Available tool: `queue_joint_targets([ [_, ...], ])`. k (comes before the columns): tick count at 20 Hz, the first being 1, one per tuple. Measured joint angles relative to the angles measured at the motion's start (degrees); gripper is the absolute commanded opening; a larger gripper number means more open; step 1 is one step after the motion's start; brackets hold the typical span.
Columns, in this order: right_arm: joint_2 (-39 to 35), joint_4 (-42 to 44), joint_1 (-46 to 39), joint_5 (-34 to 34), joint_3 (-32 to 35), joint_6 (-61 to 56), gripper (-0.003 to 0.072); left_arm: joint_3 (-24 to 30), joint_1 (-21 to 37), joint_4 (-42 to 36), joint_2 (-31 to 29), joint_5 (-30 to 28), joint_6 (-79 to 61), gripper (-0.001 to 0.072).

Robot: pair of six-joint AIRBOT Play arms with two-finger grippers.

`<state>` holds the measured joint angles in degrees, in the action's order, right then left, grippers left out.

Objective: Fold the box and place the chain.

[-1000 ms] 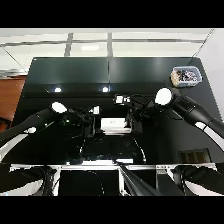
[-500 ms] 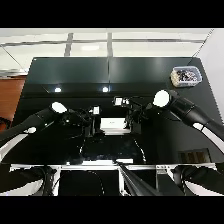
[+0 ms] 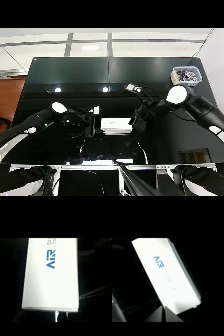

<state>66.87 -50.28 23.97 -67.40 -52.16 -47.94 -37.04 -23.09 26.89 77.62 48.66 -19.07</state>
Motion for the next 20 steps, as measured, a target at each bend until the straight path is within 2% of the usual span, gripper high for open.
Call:
queue_joint_targets([
  [3, -0.52, 7.54, -2.29, -1.2, 4.31, -5.51, 0.0009, 0.0, 0.0, 0.0, -0.02, 0.0, 0.0, 0.0356],
  [7, 0.76, 24.5, -3.04, 6.14, 10.58, -8.37, 0.0013, 0.0, 0.0, 0.02, 0.0, -0.02, 0.0, 0.0356],
  [9, 2.4, 29.66, -2.84, 9.16, 12.0, -9.05, 0.0016, 0.0, 0.0, 0.02, -0.02, -0.02, 0.0, 0.0356],
  [14, 6.56, 34.82, -2.32, 12.63, 13.25, -10.03, 0.0016, 0.0, 0.0, 0.02, -0.02, -0.04, 0.02, 0.0356],
  [20, 9.81, 35.21, -1.2, 14.08, 13.46, -10.4, 0.0016, 0.0, 0.0, 0.48, 0.02, -0.11, -0.07, 0.0357],
])
